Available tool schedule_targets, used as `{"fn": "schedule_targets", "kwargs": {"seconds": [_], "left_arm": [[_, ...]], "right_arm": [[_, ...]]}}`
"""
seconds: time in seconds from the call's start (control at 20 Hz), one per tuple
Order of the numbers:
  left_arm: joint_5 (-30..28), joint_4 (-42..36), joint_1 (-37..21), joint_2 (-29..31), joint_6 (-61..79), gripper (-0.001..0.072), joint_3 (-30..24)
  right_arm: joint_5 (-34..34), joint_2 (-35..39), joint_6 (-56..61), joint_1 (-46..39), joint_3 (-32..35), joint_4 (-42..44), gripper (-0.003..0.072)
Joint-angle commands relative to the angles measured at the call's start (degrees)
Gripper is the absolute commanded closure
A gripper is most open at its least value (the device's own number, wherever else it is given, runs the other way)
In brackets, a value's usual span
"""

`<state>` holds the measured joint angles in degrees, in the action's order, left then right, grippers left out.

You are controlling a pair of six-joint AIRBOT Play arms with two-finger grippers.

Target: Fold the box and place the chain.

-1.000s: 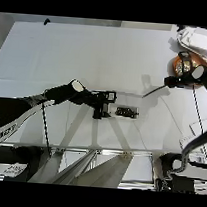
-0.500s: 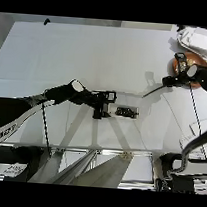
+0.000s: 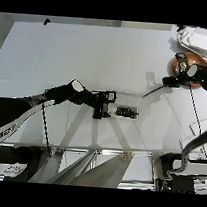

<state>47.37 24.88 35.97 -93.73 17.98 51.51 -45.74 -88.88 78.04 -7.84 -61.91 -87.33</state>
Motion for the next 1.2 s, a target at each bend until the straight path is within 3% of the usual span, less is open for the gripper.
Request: {"fn": "schedule_targets", "kwargs": {"seconds": [0.0,0.3,0.65,0.85,1.15], "left_arm": [[0.0,0.0,0.0,0.0,0.0,0.0438,0.0],[0.0,0.0,0.0,0.0,0.0,0.0438,0.0],[0.0,0.0,0.0,0.0,0.0,0.0438,0.0],[0.0,0.0,0.0,0.0,0.0,0.0438,0.0],[0.0,0.0,0.0,0.0,0.0,0.0438,0.0]], "right_arm": [[-3.2,6.1,0.2,0.0,-0.1,0.8,0.0669],[-11.7,25.1,-1.0,0.0,-0.1,8.9,0.0670],[-27.5,45.5,-8.3,0.0,-0.1,27.8,0.0669],[-29.0,52.0,-9.4,0.0,-0.1,38.3,0.0669],[-28.9,54.3,-13.8,0.0,-0.1,59.6,0.0669]]}}
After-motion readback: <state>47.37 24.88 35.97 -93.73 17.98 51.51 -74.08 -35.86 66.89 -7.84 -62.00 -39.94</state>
